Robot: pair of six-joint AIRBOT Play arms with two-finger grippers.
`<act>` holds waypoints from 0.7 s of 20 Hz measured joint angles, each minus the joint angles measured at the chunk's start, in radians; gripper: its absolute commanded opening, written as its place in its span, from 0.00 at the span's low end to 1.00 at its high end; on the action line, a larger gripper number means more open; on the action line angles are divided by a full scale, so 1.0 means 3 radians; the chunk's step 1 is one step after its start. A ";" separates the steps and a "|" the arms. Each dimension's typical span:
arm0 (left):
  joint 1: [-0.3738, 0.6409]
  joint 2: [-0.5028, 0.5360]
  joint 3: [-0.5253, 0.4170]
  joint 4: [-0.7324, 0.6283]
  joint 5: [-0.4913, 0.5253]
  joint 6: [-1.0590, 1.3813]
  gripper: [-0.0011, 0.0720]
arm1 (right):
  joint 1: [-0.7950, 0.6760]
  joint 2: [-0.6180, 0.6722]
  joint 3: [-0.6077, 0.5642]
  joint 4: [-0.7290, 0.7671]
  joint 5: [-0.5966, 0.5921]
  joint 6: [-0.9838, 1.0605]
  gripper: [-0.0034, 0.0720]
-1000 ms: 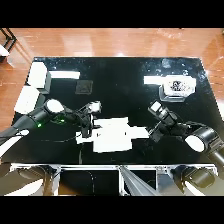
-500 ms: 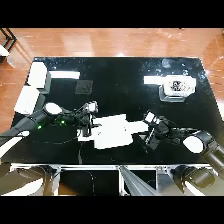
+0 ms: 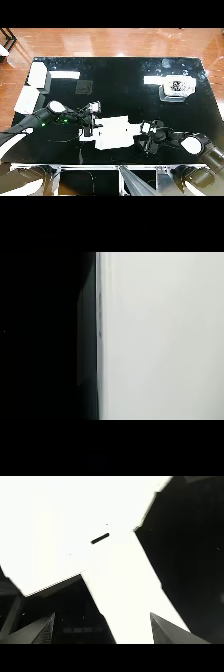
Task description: Fold the box and place the chain.
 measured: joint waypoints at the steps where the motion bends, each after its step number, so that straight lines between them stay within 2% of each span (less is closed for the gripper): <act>1: -0.0001 -0.0006 0.0006 0.0008 -0.0008 -0.0006 0.04 | 0.0013 -0.0034 -0.0005 0.0033 0.0001 -0.0085 0.98; 5: -0.0004 -0.0047 0.0018 0.0048 -0.0010 -0.0028 0.04 | 0.0207 -0.0285 -0.0022 0.0117 -0.0149 -0.0334 0.98; 14: -0.0004 -0.0084 0.0020 0.0051 -0.0018 -0.0042 0.04 | 0.0799 -0.0650 -0.0022 0.0182 -0.0802 -0.0446 0.97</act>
